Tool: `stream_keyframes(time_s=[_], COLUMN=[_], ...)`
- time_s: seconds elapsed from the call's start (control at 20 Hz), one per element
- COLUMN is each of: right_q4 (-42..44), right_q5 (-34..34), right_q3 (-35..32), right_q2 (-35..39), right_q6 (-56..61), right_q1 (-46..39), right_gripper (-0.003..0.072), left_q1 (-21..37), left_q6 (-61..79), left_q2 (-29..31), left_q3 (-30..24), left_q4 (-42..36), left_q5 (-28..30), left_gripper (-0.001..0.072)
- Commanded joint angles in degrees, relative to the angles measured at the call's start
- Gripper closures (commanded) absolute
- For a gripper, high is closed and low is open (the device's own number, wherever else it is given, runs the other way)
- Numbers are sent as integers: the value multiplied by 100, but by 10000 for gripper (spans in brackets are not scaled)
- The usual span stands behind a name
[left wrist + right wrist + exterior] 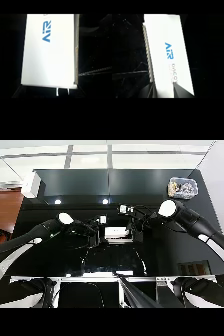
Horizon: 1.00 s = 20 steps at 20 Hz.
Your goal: Fold the box and place the chain.
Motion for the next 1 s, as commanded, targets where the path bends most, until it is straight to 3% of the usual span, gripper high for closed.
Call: stream_keyframes(time_s=[0.0,0.95], right_q4=[-4,-177], right_q5=[83,42], right_q3=[-4,4], right_q2=[0,146], right_q6=[26,361], right_q1=[-2,-4], right_gripper=[375,375], left_q1=[0,0], left_q6=[2,2], left_q2=[-2,-2], left_q3=[0,0], left_q4=[0,0], left_q5=[0,-2], left_gripper=[309,305])
